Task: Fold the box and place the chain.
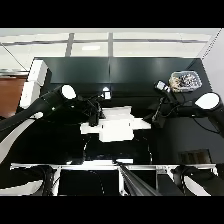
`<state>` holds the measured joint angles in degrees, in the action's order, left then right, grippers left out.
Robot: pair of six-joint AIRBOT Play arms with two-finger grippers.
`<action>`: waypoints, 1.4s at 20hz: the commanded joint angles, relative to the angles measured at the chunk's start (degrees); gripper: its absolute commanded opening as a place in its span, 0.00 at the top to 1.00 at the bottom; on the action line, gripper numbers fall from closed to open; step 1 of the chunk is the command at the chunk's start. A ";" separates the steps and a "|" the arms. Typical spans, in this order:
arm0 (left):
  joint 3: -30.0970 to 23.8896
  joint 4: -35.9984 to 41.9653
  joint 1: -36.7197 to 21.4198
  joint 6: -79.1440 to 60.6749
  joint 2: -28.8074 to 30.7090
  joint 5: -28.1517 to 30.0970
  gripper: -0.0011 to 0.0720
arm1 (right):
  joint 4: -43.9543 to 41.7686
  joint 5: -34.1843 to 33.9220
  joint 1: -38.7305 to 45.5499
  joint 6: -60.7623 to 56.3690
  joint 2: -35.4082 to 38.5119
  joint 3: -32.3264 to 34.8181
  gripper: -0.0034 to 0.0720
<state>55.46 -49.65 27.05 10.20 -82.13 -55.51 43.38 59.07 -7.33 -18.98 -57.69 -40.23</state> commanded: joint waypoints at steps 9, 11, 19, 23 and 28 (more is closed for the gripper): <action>-0.02 -1.95 1.42 -6.62 -3.13 2.40 0.95 | 0.13 -11.23 -10.34 17.92 -0.76 12.07 0.03; -0.02 -1.95 1.42 -6.60 -3.13 2.40 0.95 | -0.07 -12.98 -12.66 17.97 -2.32 12.24 0.03; -0.02 -1.95 1.42 -6.62 -3.13 2.38 0.95 | -8.37 -20.98 -19.74 18.40 -4.94 12.33 0.03; -0.02 -1.95 1.40 -6.62 -3.13 2.38 0.95 | -8.31 -23.80 -19.21 18.40 -2.01 12.28 0.03; -0.02 -1.95 1.40 -6.62 -3.13 2.36 0.95 | -5.44 -23.76 -17.38 18.38 2.12 12.28 0.03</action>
